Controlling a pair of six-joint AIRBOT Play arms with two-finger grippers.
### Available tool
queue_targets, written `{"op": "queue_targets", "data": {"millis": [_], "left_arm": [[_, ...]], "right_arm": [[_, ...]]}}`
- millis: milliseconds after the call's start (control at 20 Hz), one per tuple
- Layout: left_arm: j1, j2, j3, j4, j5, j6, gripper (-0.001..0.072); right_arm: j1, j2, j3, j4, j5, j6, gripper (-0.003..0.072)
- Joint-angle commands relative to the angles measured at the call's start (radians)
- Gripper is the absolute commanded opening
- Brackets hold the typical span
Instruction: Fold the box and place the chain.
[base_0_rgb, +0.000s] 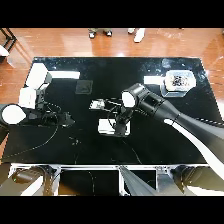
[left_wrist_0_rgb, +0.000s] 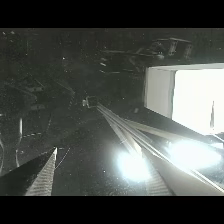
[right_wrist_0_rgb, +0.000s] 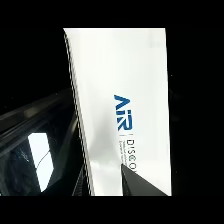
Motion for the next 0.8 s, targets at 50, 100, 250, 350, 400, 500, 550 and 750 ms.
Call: {"op": "queue_targets", "data": {"millis": [50, 100, 250, 350, 400, 500, 550, 750], "left_arm": [[0.001, -0.001, 0.000, 0.000, -0.002, 0.000, 0.0635], [0.001, -0.001, 0.000, 0.000, -0.002, 0.000, 0.0635], [0.001, -0.001, 0.000, 0.000, -0.002, 0.001, 0.0635], [0.000, -0.001, 0.000, 0.000, -0.002, 0.001, 0.0635], [0.000, -0.001, 0.000, 0.000, -0.003, 0.001, 0.0635], [0.000, -0.001, 0.000, -0.001, -0.005, 0.001, 0.0636], [0.000, -0.001, 0.000, -0.001, -0.005, 0.001, 0.0635], [0.000, -0.001, 0.000, -0.004, -0.003, 0.011, 0.0635]], "right_arm": [[0.002, 0.005, 0.000, -0.001, 0.003, 0.032, 0.0309], [0.002, 0.011, 0.000, -0.003, 0.003, 0.039, 0.0309], [-0.018, 0.060, 0.000, -0.002, 0.007, 0.089, 0.0309], [-0.058, 0.117, 0.000, 0.002, 0.045, 0.142, 0.0308], [-0.091, 0.151, 0.000, 0.021, 0.074, 0.183, 0.0307], [-0.204, 0.231, -0.046, 0.164, 0.132, 0.257, 0.0115], [-0.275, 0.291, -0.122, 0.270, 0.120, 0.267, 0.0016], [-0.463, 0.504, -0.531, 0.654, -0.204, 0.323, 0.0020]]}}
